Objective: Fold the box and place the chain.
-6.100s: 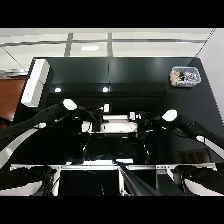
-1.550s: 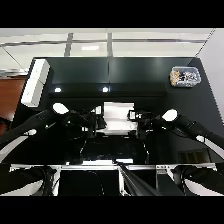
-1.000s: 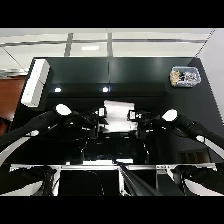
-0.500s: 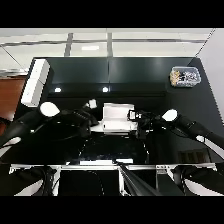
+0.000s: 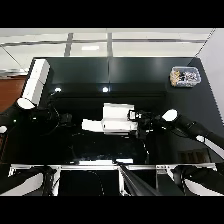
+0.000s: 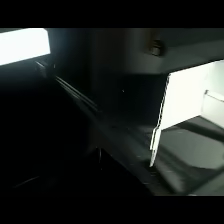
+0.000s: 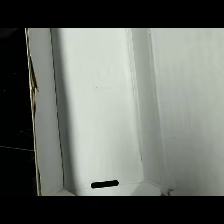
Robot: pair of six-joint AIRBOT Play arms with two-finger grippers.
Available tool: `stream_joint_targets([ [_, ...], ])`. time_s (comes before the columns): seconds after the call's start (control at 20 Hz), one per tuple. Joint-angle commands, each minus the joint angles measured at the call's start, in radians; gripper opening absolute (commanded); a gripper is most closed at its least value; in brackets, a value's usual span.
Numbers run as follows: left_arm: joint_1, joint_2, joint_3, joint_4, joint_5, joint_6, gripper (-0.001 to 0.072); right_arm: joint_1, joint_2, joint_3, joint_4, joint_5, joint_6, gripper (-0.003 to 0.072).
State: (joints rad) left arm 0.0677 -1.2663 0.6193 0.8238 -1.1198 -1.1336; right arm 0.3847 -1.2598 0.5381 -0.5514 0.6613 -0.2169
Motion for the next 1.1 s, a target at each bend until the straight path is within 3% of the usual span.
stream_joint_targets([
  [0.0,0.048,-0.153,-0.008,-0.21,-0.057,-0.011,0.0024,0.0,0.0,0.001,0.0,0.0,0.0,0.0238],
  [0.15,-0.066,-0.208,0.008,-0.242,-0.002,0.009,0.0024,0.0,0.0,0.001,0.0,0.0,0.0,0.0238],
  [0.35,-0.245,-0.218,0.072,-0.246,-0.008,0.064,0.0024,0.0,0.0,0.001,0.0,0.0,0.0,0.0238],
  [0.6,-0.287,-0.217,0.169,-0.267,-0.092,0.097,0.0028,0.0,0.0,0.001,0.0,0.0,0.0,0.0238],
  [0.65,-0.28,-0.217,0.182,-0.267,-0.109,0.093,0.0072,0.0,0.0,0.001,0.0,0.0,0.0,0.0238],
  [0.75,-0.266,-0.217,0.205,-0.267,-0.149,0.09,0.0511,0.0,0.0,0.001,0.0,0.0,0.0,0.0238],
  [0.8,-0.263,-0.217,0.212,-0.267,-0.161,0.09,0.0569,0.0,0.0,0.001,0.0,0.0,0.0,0.0238],
  [1.05,-0.291,-0.218,0.22,-0.273,-0.16,0.09,0.0568,0.0,0.0,0.001,0.0,0.0,0.0,0.0238],
])
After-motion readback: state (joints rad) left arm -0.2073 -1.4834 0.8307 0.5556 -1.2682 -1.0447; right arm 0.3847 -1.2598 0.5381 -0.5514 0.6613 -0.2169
